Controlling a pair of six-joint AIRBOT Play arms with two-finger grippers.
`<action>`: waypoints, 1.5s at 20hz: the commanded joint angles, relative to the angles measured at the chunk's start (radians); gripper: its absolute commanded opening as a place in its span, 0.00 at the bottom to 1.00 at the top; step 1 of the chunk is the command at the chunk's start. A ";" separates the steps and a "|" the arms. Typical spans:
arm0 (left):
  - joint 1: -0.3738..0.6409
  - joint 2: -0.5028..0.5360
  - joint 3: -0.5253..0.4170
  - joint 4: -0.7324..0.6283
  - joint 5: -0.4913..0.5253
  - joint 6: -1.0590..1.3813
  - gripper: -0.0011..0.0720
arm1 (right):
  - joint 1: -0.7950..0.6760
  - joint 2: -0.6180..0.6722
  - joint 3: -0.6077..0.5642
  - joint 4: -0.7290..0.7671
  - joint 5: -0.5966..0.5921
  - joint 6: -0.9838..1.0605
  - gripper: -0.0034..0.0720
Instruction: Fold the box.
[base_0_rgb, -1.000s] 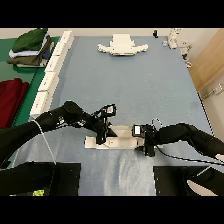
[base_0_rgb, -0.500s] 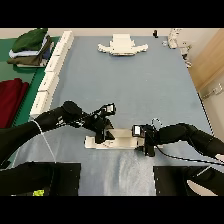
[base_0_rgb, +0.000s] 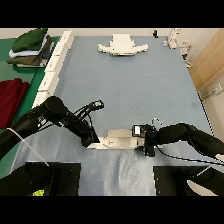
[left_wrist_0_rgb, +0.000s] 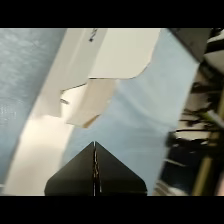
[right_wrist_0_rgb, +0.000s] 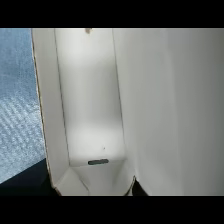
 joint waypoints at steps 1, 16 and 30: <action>-0.091 0.019 0.001 -0.226 0.002 -0.177 0.03 | 0.000 -0.001 0.001 0.000 0.000 0.000 0.68; -0.195 -0.350 0.156 -0.125 0.543 -0.470 0.03 | 0.000 -0.001 0.001 0.000 0.000 0.000 0.68; -0.197 -0.367 0.222 -0.093 0.558 -0.454 0.03 | 0.000 -0.001 0.001 0.000 0.000 0.000 0.68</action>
